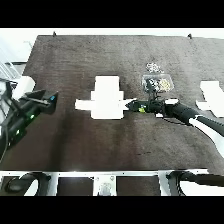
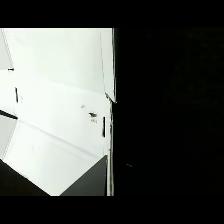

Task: Fold the box and place the chain.

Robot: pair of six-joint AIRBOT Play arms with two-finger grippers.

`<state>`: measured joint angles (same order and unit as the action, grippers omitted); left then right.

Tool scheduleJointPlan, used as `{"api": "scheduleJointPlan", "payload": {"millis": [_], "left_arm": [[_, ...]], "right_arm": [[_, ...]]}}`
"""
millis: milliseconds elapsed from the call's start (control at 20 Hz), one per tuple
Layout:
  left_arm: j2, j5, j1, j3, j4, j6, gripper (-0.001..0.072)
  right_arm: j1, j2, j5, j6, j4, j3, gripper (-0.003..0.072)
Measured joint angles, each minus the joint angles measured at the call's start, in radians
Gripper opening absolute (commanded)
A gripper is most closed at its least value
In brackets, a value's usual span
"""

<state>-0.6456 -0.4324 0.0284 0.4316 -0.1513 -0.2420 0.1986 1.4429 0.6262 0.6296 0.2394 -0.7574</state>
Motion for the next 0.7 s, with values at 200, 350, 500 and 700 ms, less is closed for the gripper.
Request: {"api": "scheduleJointPlan", "payload": {"millis": [200, 350, 500, 700], "left_arm": [[-0.292, -0.167, 0.0, 0.215, -0.143, -0.106, 0.0585], [-0.485, -0.312, 0.0, 0.4, -0.294, -0.244, 0.0585], [-0.649, -0.444, 0.0, 0.589, -0.405, -0.367, 0.0585], [-0.864, -0.641, 0.0, 0.86, -0.49, -0.501, 0.0585]], "right_arm": [[0.008, 0.0, -0.006, 0.004, -0.002, 0.0, 0.0015], [0.01, 0.0, -0.009, 0.005, -0.002, 0.0, 0.0015], [0.011, 0.0, -0.008, 0.005, -0.003, 0.0, 0.0015], [0.011, 0.0, -0.007, 0.005, -0.003, 0.0, 0.0015]]}}
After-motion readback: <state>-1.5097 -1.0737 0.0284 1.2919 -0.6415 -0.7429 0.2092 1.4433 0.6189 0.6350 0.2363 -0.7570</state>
